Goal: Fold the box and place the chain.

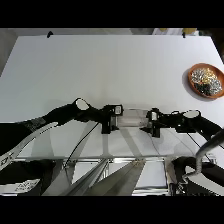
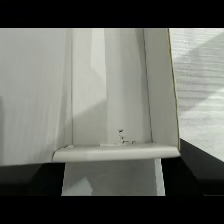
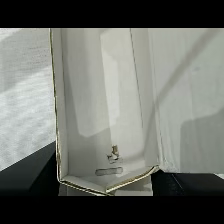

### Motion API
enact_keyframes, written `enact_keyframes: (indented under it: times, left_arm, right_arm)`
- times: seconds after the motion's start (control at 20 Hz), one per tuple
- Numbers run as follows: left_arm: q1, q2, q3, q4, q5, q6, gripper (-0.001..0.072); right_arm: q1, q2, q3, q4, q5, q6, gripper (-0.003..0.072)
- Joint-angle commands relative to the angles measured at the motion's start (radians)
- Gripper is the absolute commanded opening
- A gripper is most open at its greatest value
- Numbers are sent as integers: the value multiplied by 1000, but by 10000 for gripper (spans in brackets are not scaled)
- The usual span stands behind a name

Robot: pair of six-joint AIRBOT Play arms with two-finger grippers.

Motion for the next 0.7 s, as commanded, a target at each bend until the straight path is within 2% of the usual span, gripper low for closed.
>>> enact_keyframes:
  times: [0.0, 0.65]
  left_arm:
    - [-8, -2, -1, 6, -19, -6, 33]
    - [-9, -1, -1, 6, -19, -53, 33]
  right_arm:
    - [0, 1, 0, 0, 0, 0, 356]
    - [0, 1, 0, 0, 0, 0, 356]
